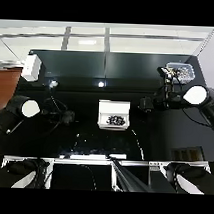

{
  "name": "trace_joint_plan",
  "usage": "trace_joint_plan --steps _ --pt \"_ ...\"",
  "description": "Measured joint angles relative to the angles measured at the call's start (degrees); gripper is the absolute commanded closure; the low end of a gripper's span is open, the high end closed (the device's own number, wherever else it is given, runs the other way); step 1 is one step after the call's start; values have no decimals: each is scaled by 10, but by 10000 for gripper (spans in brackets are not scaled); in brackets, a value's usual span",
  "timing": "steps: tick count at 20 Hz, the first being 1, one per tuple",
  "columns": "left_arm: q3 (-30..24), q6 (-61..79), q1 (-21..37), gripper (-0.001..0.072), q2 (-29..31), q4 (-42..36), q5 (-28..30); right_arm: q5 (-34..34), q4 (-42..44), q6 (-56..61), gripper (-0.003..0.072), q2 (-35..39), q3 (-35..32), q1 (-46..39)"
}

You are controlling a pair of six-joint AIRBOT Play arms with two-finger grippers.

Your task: Fold the box and place the chain.

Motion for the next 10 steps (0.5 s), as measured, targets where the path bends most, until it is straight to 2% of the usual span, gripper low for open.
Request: trace_joint_plan --steps 1,2,5,8,10 --pt "-18 98 21 77 -12 -73 6 -1 0 0 441 0 0 0" --pt "-32 212 36 -3 -29 -147 13 -2 0 0 441 0 0 0" --pt "-51 517 48 -3 -75 -278 22 0 0 3 442 0 0 0" --pt "-55 777 29 -3 -98 -334 31 3 1 5 441 0 0 0" --pt "-53 901 9 -3 -104 -348 55 4 2 7 441 0 0 0"
